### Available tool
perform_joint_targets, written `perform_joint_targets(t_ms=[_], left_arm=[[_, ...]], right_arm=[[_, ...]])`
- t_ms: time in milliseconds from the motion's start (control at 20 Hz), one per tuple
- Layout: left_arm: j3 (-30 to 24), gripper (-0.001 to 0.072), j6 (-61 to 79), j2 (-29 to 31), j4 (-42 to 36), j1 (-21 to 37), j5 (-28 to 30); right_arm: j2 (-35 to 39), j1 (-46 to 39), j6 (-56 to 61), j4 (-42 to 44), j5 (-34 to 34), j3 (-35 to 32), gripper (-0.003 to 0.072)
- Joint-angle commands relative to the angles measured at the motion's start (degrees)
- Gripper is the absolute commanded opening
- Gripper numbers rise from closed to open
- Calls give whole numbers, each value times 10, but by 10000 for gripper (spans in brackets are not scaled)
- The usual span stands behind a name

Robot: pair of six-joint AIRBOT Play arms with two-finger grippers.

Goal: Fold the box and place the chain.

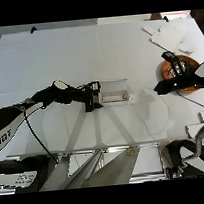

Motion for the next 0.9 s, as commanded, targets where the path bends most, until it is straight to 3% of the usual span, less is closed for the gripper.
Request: perform_joint_targets(t_ms=[0, 200, 400, 700, 750, 850], left_arm=[[0, 156, 0, 0, 0, 0, 0], [0, 156, 0, 0, 0, 0, 0], [0, 156, 0, 0, 0, 0, 0], [0, 156, 0, 0, 0, 0, 0], [0, 156, 0, 0, 0, 0, 0], [0, 156, 0, 0, 0, 0, 0]], right_arm=[[-50, -12, -14, 85, -19, -38, 4], [-118, -12, -62, 179, -18, -39, 4], [-163, 18, -75, 194, -26, -39, 4], [-169, 48, -136, 315, -2, -39, 8], [-167, 48, -134, 319, -2, -38, 58], [-161, 48, -117, 319, -4, -39, 240]])
